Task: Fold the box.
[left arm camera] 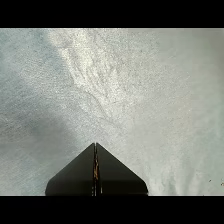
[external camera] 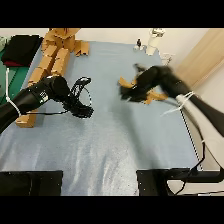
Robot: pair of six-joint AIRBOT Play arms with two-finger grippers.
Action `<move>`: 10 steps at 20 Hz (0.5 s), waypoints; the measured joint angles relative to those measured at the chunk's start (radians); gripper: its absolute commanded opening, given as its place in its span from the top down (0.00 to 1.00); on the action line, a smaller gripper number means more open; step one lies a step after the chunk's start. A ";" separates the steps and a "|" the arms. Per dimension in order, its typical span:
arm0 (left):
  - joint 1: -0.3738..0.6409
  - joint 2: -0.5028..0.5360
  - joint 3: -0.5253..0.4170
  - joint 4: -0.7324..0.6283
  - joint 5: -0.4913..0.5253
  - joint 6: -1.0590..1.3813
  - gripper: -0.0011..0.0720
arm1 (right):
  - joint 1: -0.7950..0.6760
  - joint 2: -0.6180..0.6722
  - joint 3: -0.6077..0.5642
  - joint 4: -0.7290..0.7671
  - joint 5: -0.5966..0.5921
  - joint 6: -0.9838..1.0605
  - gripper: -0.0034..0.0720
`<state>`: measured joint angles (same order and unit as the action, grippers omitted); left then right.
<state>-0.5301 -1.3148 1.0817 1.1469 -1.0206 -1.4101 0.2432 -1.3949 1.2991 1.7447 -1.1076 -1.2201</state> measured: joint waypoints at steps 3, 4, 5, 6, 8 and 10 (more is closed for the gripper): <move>0.000 0.000 0.000 0.000 0.000 0.000 0.97 | -0.257 -0.008 0.043 -0.029 -0.002 -0.046 0.34; 0.000 0.000 0.000 0.000 0.000 0.000 0.97 | -0.333 -0.016 0.050 -0.032 0.002 -0.072 0.34; 0.000 0.000 0.000 0.000 0.000 0.000 0.97 | -0.407 -0.029 0.055 -0.029 0.011 -0.105 0.34; 0.000 0.000 0.000 0.000 0.000 0.000 0.97 | -0.473 -0.045 0.059 -0.020 0.019 -0.142 0.34; 0.000 0.000 0.000 0.000 0.000 0.000 0.97 | -0.568 -0.081 0.064 0.011 0.034 -0.213 0.34; 0.000 0.000 0.000 0.000 0.000 0.000 0.97 | -0.622 -0.127 0.066 0.063 0.056 -0.285 0.34</move>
